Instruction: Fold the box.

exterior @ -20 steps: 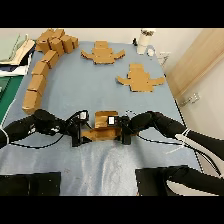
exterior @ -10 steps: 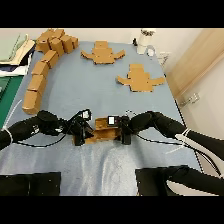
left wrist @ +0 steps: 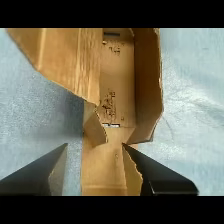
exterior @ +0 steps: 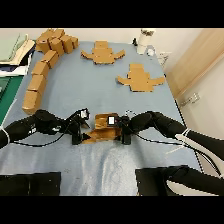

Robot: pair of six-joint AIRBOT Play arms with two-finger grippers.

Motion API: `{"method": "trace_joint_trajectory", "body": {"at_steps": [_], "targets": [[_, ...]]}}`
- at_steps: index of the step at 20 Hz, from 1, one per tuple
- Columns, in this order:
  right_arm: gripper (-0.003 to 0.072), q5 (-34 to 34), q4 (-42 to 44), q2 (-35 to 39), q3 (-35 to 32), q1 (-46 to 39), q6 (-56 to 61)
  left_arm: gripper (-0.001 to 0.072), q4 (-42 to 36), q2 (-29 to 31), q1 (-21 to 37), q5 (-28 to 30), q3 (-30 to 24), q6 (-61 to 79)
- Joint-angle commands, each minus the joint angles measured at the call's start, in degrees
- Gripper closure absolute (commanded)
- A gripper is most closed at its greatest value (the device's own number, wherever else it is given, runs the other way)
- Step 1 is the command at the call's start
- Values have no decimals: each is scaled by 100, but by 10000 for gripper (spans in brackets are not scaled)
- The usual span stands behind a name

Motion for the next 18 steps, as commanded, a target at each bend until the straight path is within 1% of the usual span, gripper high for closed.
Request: {"method": "trace_joint_trajectory", "body": {"at_steps": [1,3,5,10,11,12,16,17,18], "targets": [[129,2,0,0,2,2,0,177,247,225,79,-369,4,-70],[129,2,0,0,2,2,0,178,232,254,70,-566,0,-72],[129,2,0,0,2,2,0,179,186,254,-11,-566,-24,-85],[129,2,0,0,2,2,0,191,-208,151,-195,-358,-33,-162],[130,2,0,0,2,2,0,311,-225,120,-212,-339,-33,-164],[129,0,-2,0,2,2,0,355,-227,92,-223,-339,-33,-166],[129,2,-2,0,2,2,0,359,-251,39,-247,-256,-33,-177],[130,2,-2,0,2,2,0,443,-330,39,-247,-181,-33,-173],[130,2,-2,0,2,2,0,483,-398,39,-247,-149,-33,-157]]}}
